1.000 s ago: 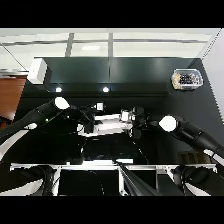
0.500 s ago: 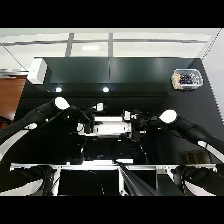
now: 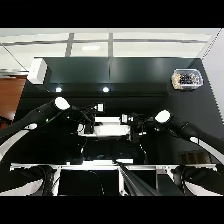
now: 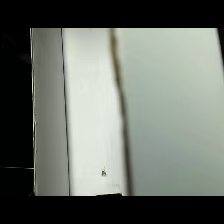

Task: Fold the box and place the chain.

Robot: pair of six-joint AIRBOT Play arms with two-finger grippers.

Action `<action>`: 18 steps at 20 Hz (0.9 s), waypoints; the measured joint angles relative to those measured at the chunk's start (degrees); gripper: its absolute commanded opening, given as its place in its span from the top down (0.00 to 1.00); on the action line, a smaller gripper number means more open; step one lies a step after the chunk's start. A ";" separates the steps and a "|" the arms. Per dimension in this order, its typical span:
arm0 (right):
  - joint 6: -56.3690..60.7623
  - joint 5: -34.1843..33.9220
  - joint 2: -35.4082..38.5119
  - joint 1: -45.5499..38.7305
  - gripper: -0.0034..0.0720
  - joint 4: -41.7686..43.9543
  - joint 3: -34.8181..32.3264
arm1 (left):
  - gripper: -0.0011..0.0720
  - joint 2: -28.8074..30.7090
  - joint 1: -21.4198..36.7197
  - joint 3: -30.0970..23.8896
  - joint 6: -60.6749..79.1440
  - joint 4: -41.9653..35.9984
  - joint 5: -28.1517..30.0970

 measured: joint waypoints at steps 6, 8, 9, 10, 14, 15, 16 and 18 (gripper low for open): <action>2.67 -0.70 -0.37 0.02 0.02 -2.51 0.00 | 0.95 0.00 0.00 0.00 -0.07 -0.04 -0.07; 3.82 -0.79 -0.42 0.02 0.02 -3.65 0.00 | 0.95 0.00 0.00 0.00 -0.13 -0.02 -0.07; 4.13 -0.81 -0.42 0.02 0.02 -3.96 0.00 | 0.95 0.00 0.00 0.00 -0.11 -0.02 -0.07; 4.42 -0.83 -0.42 0.02 0.02 -4.17 0.00 | 0.95 0.00 0.00 0.00 -0.11 -0.02 -0.07; 5.09 -0.90 -0.44 0.02 0.02 -4.85 0.00 | 0.95 0.00 0.00 0.00 -0.02 0.02 -0.07; 5.20 -0.92 -0.44 0.02 0.02 -4.92 0.00 | 0.95 0.00 0.00 0.00 0.00 0.02 -0.07; 5.35 -0.94 -0.44 0.02 0.02 -4.96 0.00 | 0.95 0.00 0.00 0.00 0.00 0.04 -0.07; 5.49 -0.98 -0.44 0.02 0.02 -5.07 0.00 | 0.95 0.00 0.00 0.00 0.00 0.04 -0.07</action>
